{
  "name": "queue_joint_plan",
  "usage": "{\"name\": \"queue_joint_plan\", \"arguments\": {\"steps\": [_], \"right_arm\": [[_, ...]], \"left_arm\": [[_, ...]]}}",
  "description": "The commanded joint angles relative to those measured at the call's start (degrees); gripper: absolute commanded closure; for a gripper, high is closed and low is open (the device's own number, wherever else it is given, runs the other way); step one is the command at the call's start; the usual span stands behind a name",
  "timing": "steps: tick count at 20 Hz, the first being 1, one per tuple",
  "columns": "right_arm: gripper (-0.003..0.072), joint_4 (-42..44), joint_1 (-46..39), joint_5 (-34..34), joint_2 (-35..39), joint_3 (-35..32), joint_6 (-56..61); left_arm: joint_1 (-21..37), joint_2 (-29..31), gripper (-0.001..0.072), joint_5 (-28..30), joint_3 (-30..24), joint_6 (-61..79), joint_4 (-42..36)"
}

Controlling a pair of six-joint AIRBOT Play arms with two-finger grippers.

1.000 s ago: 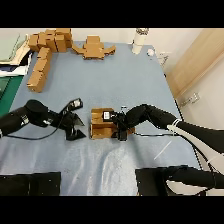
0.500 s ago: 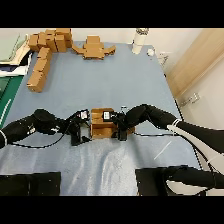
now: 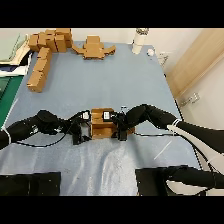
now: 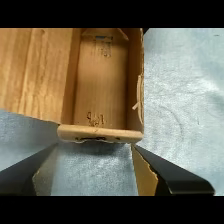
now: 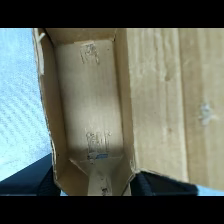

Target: Fold the box.

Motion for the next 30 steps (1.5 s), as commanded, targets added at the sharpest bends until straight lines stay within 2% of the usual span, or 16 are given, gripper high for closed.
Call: {"name": "queue_joint_plan", "arguments": {"steps": [1,6,20,21,22,23,30], "right_arm": [[0.0172,0.0,0.0,0.0,0.0,0.0,0.0],[0.0173,0.0,0.0,0.0,0.0,0.0,0.0],[0.0173,0.0,0.0,0.0,0.0,0.0,0.0],[0.0173,0.0,0.0,0.0,0.0,0.0,0.0],[0.0172,0.0,0.0,0.0,0.0,0.0,0.0],[0.0173,0.0,0.0,0.0,0.0,0.0,0.0],[0.0173,0.0,0.0,0.0,0.0,0.0,0.0]], "left_arm": [[-0.4,-0.7,0.0012,0.8,1.1,0.0,0.0],[-2.1,-3.9,0.0012,-3.3,3.6,0.0,0.1],[-3.2,-5.4,0.0014,-4.3,5.4,-0.2,1.2],[-3.2,-5.4,0.005,-4.3,5.4,-0.2,1.2],[-3.2,-5.4,0.0254,-4.3,5.4,-0.2,1.2],[-3.2,-5.4,0.034,-4.3,5.4,-0.2,1.2],[-3.2,-5.4,0.0339,-4.2,5.4,-0.3,1.1]]}}
